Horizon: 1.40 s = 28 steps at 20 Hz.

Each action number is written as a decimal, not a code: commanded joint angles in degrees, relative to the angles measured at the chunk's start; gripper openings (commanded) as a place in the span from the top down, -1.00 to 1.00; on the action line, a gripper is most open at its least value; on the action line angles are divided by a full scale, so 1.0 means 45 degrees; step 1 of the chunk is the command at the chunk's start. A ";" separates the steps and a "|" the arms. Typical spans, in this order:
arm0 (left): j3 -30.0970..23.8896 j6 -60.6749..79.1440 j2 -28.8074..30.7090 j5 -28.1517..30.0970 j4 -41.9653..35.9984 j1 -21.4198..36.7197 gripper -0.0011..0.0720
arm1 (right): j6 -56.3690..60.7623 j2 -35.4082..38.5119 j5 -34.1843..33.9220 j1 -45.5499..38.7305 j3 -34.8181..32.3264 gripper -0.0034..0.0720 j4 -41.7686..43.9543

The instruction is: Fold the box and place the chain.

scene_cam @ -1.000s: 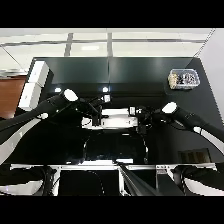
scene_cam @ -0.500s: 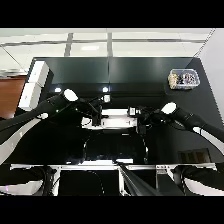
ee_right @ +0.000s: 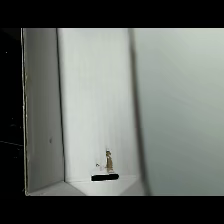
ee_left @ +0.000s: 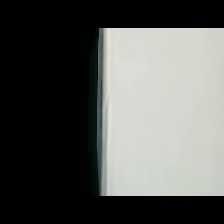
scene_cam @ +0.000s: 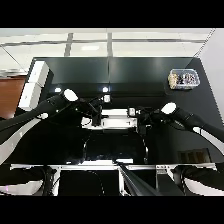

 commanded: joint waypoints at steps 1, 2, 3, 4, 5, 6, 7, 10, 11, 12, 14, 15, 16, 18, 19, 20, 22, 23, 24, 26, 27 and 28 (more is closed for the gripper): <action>0.0010 0.0000 -0.0010 0.0015 0.0000 -0.0005 0.91 | 0.0000 -0.0015 -0.0058 0.0049 -0.0005 -0.94 -0.0019; 0.0010 0.0000 -0.0010 0.0015 0.0000 -0.0005 0.91 | 0.0044 -0.0019 -0.0097 0.0112 -0.0005 -0.94 -0.0121; 0.0010 0.0000 -0.0010 0.0015 0.0000 -0.0005 0.91 | 0.0102 -0.0029 -0.0136 0.0175 -0.0005 -0.94 -0.0282; 0.0010 0.0000 -0.0010 0.0015 0.0000 -0.0005 0.91 | 0.0131 -0.0044 -0.0175 0.0238 -0.0005 -0.94 -0.0316; 0.0010 0.0000 -0.0010 0.0010 0.0000 -0.0005 0.91 | 0.0204 -0.0049 -0.0248 0.0238 -0.0005 -0.94 -0.0301; 0.0010 0.0000 -0.0010 0.0010 0.0000 -0.0005 0.91 | 0.0238 -0.0049 -0.0267 0.0238 -0.0005 -0.93 -0.0296; 0.0010 0.0000 -0.0010 0.0010 0.0000 -0.0005 0.91 | 0.0238 -0.0049 -0.0267 0.0238 -0.0005 -0.93 -0.0291; 0.0010 0.0000 -0.0010 0.0000 0.0000 -0.0005 0.91 | 0.0233 -0.0049 -0.0253 0.0180 -0.0005 -0.93 -0.0219; 0.0010 0.0000 -0.0010 0.0000 0.0000 -0.0005 0.91 | 0.0233 -0.0044 -0.0248 0.0185 -0.0005 -0.93 -0.0214; 0.0010 -0.0005 -0.0010 -0.0005 0.0000 -0.0005 0.91 | 0.0233 -0.0049 -0.0248 0.0185 -0.0005 -0.93 -0.0214; 0.0010 -0.0005 -0.0010 -0.0015 0.0000 -0.0005 0.91 | 0.0243 -0.0049 -0.0253 0.0185 -0.0005 -0.93 -0.0214; 0.0010 0.0000 -0.0010 -0.0019 0.0000 -0.0005 0.91 | 0.0243 -0.0049 -0.0257 0.0185 -0.0005 -0.93 -0.0214; 0.0010 -0.0005 -0.0010 -0.0015 0.0000 -0.0005 0.91 | 0.0301 -0.0049 -0.0306 0.0185 -0.0005 -0.93 -0.0209; 0.0010 0.0000 -0.0010 -0.0019 0.0000 -0.0005 0.91 | 0.0457 -0.0049 -0.0437 0.0185 -0.0005 -0.93 -0.0209; 0.0010 0.0000 -0.0010 -0.0015 0.0000 -0.0005 0.91 | 0.0457 -0.0049 -0.0437 0.0185 -0.0005 -0.93 -0.0209; 0.0010 0.0000 -0.0010 -0.0019 0.0000 -0.0005 0.91 | 0.0457 -0.0049 -0.0437 0.0185 -0.0005 -0.93 -0.0214; 0.0010 0.0000 -0.0010 -0.0015 0.0000 -0.0005 0.91 | 0.0457 -0.0049 -0.0437 0.0185 -0.0005 -0.93 -0.0214; 0.0010 0.0000 -0.0010 -0.0015 0.0000 -0.0005 0.91 | 0.0457 -0.0049 -0.0432 0.0185 -0.0005 -0.93 -0.0214; 0.0010 0.0000 -0.0010 -0.0010 0.0000 -0.0005 0.91 | 0.0457 -0.0049 -0.0437 0.0185 -0.0005 -0.93 -0.0214; 0.0010 0.0000 -0.0010 -0.0010 0.0000 -0.0005 0.91 | 0.0461 -0.0049 -0.0432 0.0185 -0.0005 -0.93 -0.0214; 0.0010 0.0000 -0.0010 -0.0015 0.0000 -0.0005 0.91 | 0.0461 -0.0049 -0.0432 0.0185 -0.0005 -0.93 -0.0214; 0.0010 -0.0005 -0.0010 -0.0015 0.0000 -0.0005 0.91 | 0.0457 -0.0049 -0.0432 0.0185 -0.0005 -0.93 -0.0219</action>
